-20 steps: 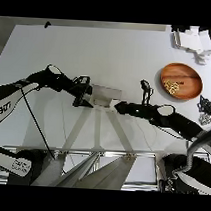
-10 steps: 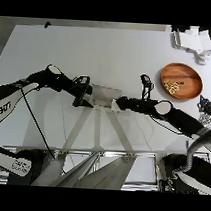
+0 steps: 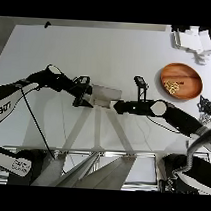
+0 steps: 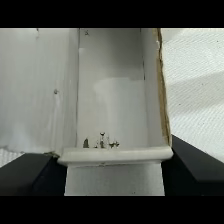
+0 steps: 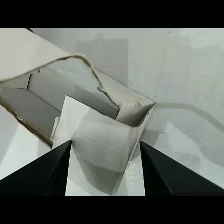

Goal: Fold the box and place the chain.

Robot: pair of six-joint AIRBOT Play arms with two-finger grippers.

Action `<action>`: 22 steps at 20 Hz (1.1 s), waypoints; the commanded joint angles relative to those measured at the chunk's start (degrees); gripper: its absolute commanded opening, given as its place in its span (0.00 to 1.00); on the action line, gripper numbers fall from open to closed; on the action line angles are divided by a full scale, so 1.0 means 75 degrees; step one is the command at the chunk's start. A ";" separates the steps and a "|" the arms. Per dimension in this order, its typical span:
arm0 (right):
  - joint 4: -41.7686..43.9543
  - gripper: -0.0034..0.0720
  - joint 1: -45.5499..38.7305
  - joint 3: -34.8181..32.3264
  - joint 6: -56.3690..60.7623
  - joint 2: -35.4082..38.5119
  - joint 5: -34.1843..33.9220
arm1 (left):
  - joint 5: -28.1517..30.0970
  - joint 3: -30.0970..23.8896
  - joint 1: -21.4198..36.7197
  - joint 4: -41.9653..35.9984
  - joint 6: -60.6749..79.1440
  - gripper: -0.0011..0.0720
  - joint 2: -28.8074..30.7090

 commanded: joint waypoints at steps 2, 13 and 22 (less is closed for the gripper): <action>-0.0895 0.69 0.0055 0.0015 0.1250 -0.0175 -0.0358 | 0.0000 0.0000 0.0006 -0.0006 -0.0003 0.23 0.0006; -0.2028 0.68 0.0055 0.0067 0.2028 -0.0189 -0.0399 | 0.0000 0.0000 0.0006 -0.0006 -0.0003 0.23 0.0006; -0.2081 0.87 0.0055 0.0810 0.1961 -0.0189 0.0262 | 0.0000 0.0000 0.0006 -0.0006 -0.0003 0.23 0.0006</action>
